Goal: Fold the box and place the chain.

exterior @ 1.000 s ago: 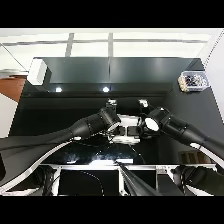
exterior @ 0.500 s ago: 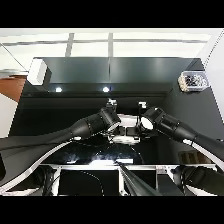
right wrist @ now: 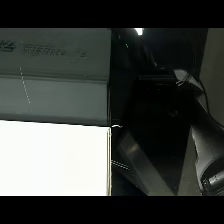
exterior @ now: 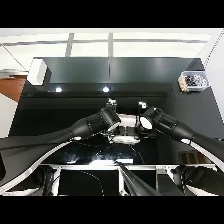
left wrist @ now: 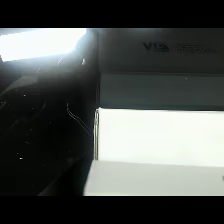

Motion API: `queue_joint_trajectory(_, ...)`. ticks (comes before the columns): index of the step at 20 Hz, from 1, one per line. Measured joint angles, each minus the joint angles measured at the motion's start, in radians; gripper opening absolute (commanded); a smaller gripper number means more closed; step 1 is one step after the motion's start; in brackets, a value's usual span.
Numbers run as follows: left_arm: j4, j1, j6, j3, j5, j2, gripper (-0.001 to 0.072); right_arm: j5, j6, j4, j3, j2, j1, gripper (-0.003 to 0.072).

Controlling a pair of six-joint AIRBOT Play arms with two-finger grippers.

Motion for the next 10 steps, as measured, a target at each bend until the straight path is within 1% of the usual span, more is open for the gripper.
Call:
queue_joint_trajectory(1, 0.0, 0.0, 0.0, 0.0, 0.0, 0.0, 0.0028, -0.001, 0.0, 0.0, 0.0, 0.0, 0.0, 0.0119)
queue_joint_trajectory(2, 0.0, 0.0, 0.0, 0.0, 0.0, 0.0, 0.0028, -0.005, -0.005, -0.002, 0.0, -0.003, 0.0, 0.0172)
queue_joint_trajectory(5, 0.0, 0.0, 0.001, 0.0, 0.0, 0.0, 0.0028, 0.012, -0.005, 0.0, 0.0, -0.002, 0.0, 0.0158)
queue_joint_trajectory(6, 0.0, 0.0, 0.001, 0.0, 0.0, 0.0, 0.0028, 0.015, -0.005, 0.004, 0.0, -0.002, 0.0, 0.004)
queue_joint_trajectory(9, 0.0, 0.0, -0.002, 0.0, 0.002, 0.0, 0.0029, 0.015, -0.008, 0.008, 0.0, -0.001, 0.0, 0.004)
queue_joint_trajectory(10, 0.0, 0.0, -0.002, 0.0, 0.003, 0.0, 0.0028, 0.016, -0.013, 0.007, 0.0, -0.001, 0.0, 0.0052)
